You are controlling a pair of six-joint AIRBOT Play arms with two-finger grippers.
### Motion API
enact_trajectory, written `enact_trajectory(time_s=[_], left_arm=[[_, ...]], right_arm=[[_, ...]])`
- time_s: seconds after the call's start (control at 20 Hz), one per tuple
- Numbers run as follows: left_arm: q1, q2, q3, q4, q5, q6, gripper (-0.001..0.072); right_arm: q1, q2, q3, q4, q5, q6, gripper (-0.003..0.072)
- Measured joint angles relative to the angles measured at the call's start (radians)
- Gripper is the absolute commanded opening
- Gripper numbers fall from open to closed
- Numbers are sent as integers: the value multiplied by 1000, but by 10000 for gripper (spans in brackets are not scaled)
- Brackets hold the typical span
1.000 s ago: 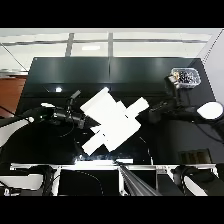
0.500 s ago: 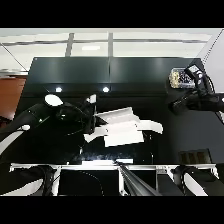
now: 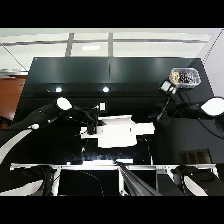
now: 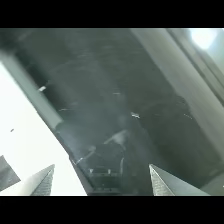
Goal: Fold the box and place the chain.
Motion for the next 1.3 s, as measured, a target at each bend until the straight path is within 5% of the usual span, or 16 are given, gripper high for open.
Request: enact_trajectory(time_s=[0.55, 1.3], left_arm=[[-5, -38, 40, 43, 2, -53, 26], [-5, -41, 42, 46, 2, -63, 27]], right_arm=[[200, -19, -165, 12, -45, -181, 715], [427, -151, -185, 55, -251, -303, 714]])
